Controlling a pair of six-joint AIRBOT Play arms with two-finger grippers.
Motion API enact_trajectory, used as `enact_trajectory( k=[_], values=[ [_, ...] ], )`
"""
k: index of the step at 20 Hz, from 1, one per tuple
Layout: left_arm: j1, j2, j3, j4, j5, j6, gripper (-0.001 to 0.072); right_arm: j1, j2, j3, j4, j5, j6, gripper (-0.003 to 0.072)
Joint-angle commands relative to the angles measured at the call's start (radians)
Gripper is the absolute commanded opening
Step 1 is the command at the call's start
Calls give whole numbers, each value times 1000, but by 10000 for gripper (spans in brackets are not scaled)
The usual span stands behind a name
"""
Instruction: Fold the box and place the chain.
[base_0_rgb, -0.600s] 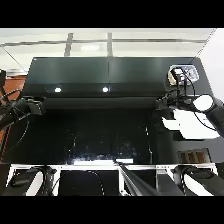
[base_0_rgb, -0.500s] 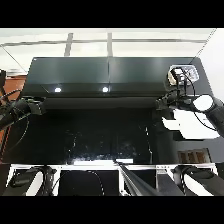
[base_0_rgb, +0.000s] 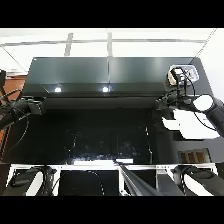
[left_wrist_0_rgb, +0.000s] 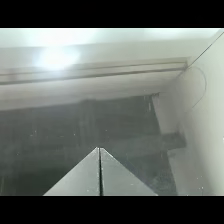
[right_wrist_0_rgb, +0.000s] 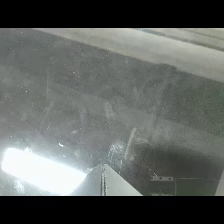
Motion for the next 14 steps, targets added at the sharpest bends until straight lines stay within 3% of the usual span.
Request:
enact_trajectory(
  k=[1, 4, 6, 7, 8, 9, 11, 14],
  values=[
    [0, -13, 0, -60, 140, -2, 27, 0, -1, 0, 6, -1, 0, 16],
    [0, -56, -2, -111, 288, -2, 28, 4, -1, 0, 117, -72, 0, 16],
    [-2, -125, -2, -179, 299, -5, 28, 8, -4, 0, 199, -143, -11, 32],
    [-16, -171, -1, -216, 286, 5, 50, 13, -12, 0, 202, -180, -11, 378],
    [-39, -216, 5, -216, 240, 31, 334, 10, -21, 0, 193, -179, -11, 711],
    [-68, -267, 17, -209, 169, 91, 709, -6, -27, 4, 134, -167, 0, 711],
    [-122, -352, 55, -151, 56, 76, 714, -113, -27, 29, -90, -153, 163, 705],
    [-161, -406, 112, 116, 15, -300, 713, -445, -29, 56, -300, -206, 428, 703]
  ],
)
